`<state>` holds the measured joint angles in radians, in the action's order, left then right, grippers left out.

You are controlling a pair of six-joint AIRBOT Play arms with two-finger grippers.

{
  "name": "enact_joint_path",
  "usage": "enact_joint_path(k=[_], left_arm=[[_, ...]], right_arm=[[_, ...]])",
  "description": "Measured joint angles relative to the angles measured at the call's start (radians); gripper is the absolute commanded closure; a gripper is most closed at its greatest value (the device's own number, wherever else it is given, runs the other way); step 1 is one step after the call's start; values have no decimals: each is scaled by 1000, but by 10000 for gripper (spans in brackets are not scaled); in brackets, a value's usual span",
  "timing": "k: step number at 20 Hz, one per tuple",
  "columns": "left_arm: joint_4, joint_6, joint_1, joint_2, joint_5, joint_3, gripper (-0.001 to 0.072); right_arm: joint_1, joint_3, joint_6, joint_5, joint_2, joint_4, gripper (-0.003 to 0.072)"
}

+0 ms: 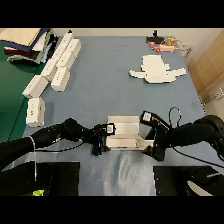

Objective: Fold the box.

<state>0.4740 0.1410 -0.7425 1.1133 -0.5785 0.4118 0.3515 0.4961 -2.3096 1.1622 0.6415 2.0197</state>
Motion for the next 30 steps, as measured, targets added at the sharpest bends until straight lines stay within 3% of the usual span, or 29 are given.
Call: enact_joint_path(k=[7,9,12,13,14,17,21,22,23,24,30], left_arm=[[0,0,0,0,0,0,184],[0,0,0,0,0,0,184],[0,0,0,0,0,0,184],[0,0,0,0,0,0,185],[0,0,0,0,0,0,184],[0,0,0,0,0,0,184],[0,1,0,0,0,0,185],[0,1,0,0,0,0,185],[0,1,0,0,0,0,185],[1,1,0,0,0,0,184],[0,0,0,0,0,0,185]], right_arm=[[0,-119,-297,-257,43,-61,50],[0,-126,-351,-305,79,-53,301],[0,-130,-409,-341,117,-19,374],[3,-132,-423,-347,124,-7,465],[11,-133,-434,-352,130,5,508],[48,-133,-453,-365,140,27,537],[102,-134,-463,-426,161,44,522],[114,-134,-463,-443,166,49,392],[123,-134,-463,-455,172,52,155],[130,-134,-464,-463,178,55,45],[145,-133,-464,-484,197,56,31]])
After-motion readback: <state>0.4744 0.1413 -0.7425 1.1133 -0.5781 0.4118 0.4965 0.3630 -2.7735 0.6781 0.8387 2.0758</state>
